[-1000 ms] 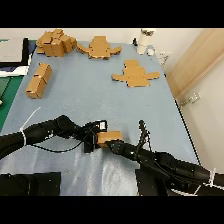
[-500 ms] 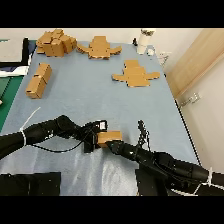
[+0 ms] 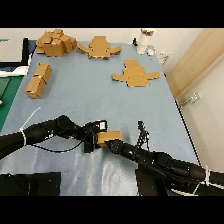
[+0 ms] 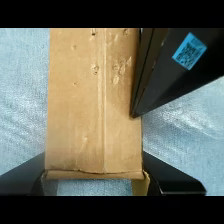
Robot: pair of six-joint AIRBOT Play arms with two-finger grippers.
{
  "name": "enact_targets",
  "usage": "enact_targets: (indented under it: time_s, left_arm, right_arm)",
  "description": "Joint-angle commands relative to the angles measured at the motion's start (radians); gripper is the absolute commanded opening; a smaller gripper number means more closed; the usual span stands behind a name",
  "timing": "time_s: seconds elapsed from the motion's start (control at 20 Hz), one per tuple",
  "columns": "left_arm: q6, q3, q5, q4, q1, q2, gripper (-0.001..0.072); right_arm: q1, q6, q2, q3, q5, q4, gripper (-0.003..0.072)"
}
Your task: Fold the box.
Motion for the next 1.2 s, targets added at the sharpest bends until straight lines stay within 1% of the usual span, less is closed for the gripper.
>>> enact_targets:
  time_s: [0.0,0.35,0.65,0.75,0.8,0.85,0.95,1.05,1.1,1.15]
  left_arm:
    - [0.000,0.000,0.000,0.000,0.000,0.000,0.0512]
    - [0.000,0.000,0.000,0.000,0.000,0.000,0.0512]
    - [0.000,0.000,0.000,0.000,0.000,0.000,0.0512]
    - [0.000,0.000,0.000,0.000,0.000,0.000,0.0512]
    - [0.000,0.000,0.000,0.000,0.000,0.000,0.0512]
    - [0.000,0.000,0.000,0.000,0.000,0.000,0.0512]
    - [0.000,0.000,0.000,0.000,0.000,0.000,0.0512]
    - [0.000,0.000,0.000,0.000,0.000,0.000,0.0512]
    - [0.000,0.000,0.000,0.000,0.000,0.000,0.0512]
    - [0.000,0.000,0.000,0.000,0.000,0.000,0.0512]
  right_arm:
    - [0.000,0.003,-0.003,0.000,0.000,0.000,0.0002]
    - [0.000,0.002,-0.003,0.000,-0.028,0.000,0.0003]
    - [0.000,0.002,0.000,0.000,-0.011,-0.007,0.0003]
    - [0.000,-0.001,0.029,0.014,-0.013,-0.080,0.0002]
    - [0.000,-0.001,0.058,0.028,-0.035,-0.121,0.0002]
    - [-0.001,-0.002,0.090,0.045,-0.090,-0.156,0.0002]
    - [-0.031,-0.019,0.161,0.093,-0.274,-0.255,0.0002]
    - [-0.095,-0.016,0.217,0.168,-0.584,-0.389,0.0002]
    - [-0.134,-0.016,0.233,0.214,-0.765,-0.474,0.0002]
    - [-0.165,-0.016,0.241,0.255,-0.911,-0.567,0.0002]
